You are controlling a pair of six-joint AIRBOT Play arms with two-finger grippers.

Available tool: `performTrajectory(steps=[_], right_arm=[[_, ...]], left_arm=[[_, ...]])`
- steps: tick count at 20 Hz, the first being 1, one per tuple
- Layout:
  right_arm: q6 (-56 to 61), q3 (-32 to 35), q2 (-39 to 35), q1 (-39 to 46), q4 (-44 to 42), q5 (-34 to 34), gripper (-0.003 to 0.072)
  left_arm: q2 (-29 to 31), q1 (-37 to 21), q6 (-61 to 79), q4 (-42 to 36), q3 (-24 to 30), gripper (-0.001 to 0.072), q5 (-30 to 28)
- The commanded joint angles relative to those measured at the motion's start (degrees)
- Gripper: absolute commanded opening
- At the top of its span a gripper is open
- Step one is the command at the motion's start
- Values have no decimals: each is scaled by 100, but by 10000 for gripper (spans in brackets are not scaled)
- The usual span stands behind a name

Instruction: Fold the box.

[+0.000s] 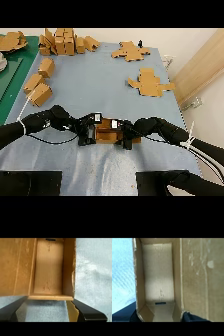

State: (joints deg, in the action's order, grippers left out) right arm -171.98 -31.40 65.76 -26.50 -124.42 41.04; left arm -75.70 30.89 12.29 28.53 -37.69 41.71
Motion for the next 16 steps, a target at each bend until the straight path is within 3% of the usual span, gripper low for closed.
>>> performTrajectory(steps=[1,8,16], right_arm=[[0,4,0,-2,-2,0,540],[0,4,0,-2,-2,0,540],[0,4,0,-2,-2,0,540]], left_arm=[[2,85,-85,-20,-4,695,-63],[-2,85,-291,-22,-2,695,-525],[-2,142,-291,-284,-2,695,-317]])
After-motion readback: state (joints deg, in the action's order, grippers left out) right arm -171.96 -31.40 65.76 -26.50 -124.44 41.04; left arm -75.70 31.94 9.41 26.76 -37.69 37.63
